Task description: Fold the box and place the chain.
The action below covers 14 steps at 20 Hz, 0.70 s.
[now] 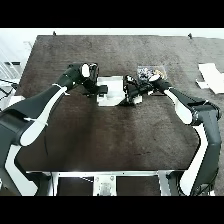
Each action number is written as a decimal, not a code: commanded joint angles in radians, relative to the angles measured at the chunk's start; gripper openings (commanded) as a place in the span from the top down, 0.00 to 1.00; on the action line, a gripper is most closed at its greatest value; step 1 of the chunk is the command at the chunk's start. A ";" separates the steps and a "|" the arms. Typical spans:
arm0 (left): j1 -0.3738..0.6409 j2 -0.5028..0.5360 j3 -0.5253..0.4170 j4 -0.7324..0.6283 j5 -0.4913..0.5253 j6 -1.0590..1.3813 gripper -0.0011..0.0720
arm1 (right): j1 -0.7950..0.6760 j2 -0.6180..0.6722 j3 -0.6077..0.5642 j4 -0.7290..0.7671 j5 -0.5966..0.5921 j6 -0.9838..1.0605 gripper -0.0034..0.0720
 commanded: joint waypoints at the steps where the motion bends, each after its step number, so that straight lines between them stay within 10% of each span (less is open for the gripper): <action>1: -0.013 -0.050 0.085 0.022 -0.075 -0.017 0.39 | 0.001 -0.001 0.000 0.000 0.000 0.000 0.17; 14: -0.037 -0.147 0.229 0.097 -0.230 -0.094 0.39 | 0.001 -0.001 0.000 0.000 0.000 0.000 0.17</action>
